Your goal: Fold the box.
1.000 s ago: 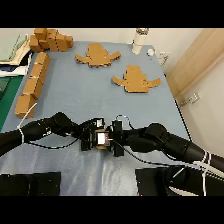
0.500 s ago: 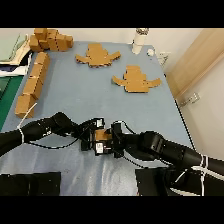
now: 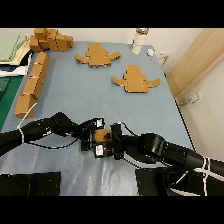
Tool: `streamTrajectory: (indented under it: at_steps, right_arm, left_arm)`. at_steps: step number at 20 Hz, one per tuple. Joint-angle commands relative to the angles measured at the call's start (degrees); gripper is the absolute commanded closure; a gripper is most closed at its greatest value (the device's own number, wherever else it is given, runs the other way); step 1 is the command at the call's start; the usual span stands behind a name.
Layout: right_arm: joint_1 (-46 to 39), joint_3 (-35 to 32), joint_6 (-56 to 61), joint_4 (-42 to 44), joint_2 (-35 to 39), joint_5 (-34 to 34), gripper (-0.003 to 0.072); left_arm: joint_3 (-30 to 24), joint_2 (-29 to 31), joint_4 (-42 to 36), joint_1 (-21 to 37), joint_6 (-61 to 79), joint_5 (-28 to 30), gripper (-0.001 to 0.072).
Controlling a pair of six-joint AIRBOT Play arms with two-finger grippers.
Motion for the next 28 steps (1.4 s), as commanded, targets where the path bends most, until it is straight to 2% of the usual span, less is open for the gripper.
streamTrajectory:
  at_steps: [1,7,22,24,28]
  right_arm:
    - [0.1,0.0,1.1,-0.1,0.8,-1.5,0.0429]
    - [0.1,0.0,1.4,-0.2,2.6,-1.4,0.0429]
    - [0.0,3.2,3.7,-4.7,1.9,-2.1,0.043]
    - [0.0,3.2,4.2,-5.1,0.9,-2.1,0.0472]
    - [0.0,3.2,4.7,-4.3,-0.5,-2.6,0.0473]
  left_arm:
    - [0.0,0.0,0.0,0.0,0.0,0.0,0.0189]
    - [0.0,0.0,0.0,0.0,0.0,0.0,0.0189]
    - [0.0,0.0,0.0,0.0,0.0,0.0,0.0189]
    - [0.0,0.0,0.0,0.0,0.0,0.0,0.0189]
    - [0.0,0.0,0.0,0.0,0.0,0.0,0.0189]
